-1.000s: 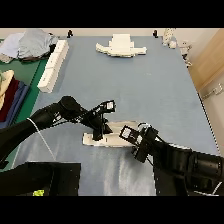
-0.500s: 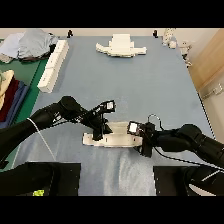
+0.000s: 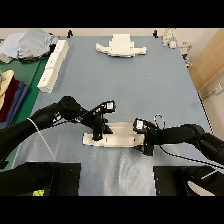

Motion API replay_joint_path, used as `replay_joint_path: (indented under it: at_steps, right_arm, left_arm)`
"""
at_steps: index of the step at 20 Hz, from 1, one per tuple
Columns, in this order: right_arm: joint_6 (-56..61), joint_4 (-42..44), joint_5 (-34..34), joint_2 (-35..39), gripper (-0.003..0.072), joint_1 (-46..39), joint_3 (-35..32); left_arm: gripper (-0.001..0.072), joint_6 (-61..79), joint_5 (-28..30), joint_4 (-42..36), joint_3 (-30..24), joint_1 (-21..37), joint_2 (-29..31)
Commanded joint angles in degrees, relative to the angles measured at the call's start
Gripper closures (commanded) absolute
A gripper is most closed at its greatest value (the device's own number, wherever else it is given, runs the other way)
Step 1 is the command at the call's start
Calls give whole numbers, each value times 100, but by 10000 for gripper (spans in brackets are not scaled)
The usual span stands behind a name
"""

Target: Fold the box.

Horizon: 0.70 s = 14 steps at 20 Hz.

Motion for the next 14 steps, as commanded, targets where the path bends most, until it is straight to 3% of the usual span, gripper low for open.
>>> replay_joint_path:
  at_steps: [1,7,10,14]
  right_arm:
    - [378,-103,-146,24,-32,-55,-11]
    - [358,-315,-114,9,-28,-55,-11]
    - [-754,201,262,-247,-28,-170,-17]
    - [-1449,570,35,-621,-29,-621,50]
  left_arm:
    - [697,0,9,-2,0,0,-2]
    - [697,0,7,-2,0,-2,-2]
    - [696,0,9,-2,0,0,-2]
    - [697,0,9,-2,0,-2,-2]
